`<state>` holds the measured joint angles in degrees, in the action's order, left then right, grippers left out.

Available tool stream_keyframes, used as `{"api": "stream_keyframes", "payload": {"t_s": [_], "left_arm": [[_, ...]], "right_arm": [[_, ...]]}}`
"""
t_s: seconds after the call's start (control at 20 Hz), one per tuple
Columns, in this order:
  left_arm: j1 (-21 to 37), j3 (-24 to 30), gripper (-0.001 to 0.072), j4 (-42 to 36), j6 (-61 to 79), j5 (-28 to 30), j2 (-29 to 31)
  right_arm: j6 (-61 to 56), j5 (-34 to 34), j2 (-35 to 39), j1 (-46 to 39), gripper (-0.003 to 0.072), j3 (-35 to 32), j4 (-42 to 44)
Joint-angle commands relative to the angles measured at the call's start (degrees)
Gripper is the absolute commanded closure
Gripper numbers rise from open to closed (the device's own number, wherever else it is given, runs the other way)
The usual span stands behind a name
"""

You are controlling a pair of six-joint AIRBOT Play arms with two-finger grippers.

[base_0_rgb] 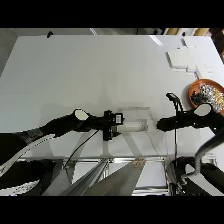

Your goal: Fold the box and place the chain.

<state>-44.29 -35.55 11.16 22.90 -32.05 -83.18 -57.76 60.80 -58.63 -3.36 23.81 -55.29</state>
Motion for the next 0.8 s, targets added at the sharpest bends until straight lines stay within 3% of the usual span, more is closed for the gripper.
{"api": "stream_keyframes", "payload": {"t_s": [0.0,0.1,0.2,0.35,0.75], "left_arm": [[-0.02,0.02,0.0506,0.00,0.02,0.04,0.04],[-0.02,0.02,0.0506,0.00,0.02,0.04,0.04],[-0.02,0.02,0.0506,0.00,0.02,0.07,0.04],[-0.02,0.02,0.0506,0.00,0.02,0.04,0.04],[-0.02,0.02,0.0506,0.00,0.02,0.04,0.04]], "right_arm": [[1.18,1.36,4.26,1.31,0.0607,-0.02,1.77],[0.72,1.38,7.91,1.33,0.0579,-0.02,2.32],[0.74,1.44,10.01,1.33,0.0478,-0.02,4.87],[0.66,1.09,10.27,2.93,0.0434,-0.22,7.96],[-10.36,-5.09,10.12,11.43,0.0271,-1.07,4.46]]}}
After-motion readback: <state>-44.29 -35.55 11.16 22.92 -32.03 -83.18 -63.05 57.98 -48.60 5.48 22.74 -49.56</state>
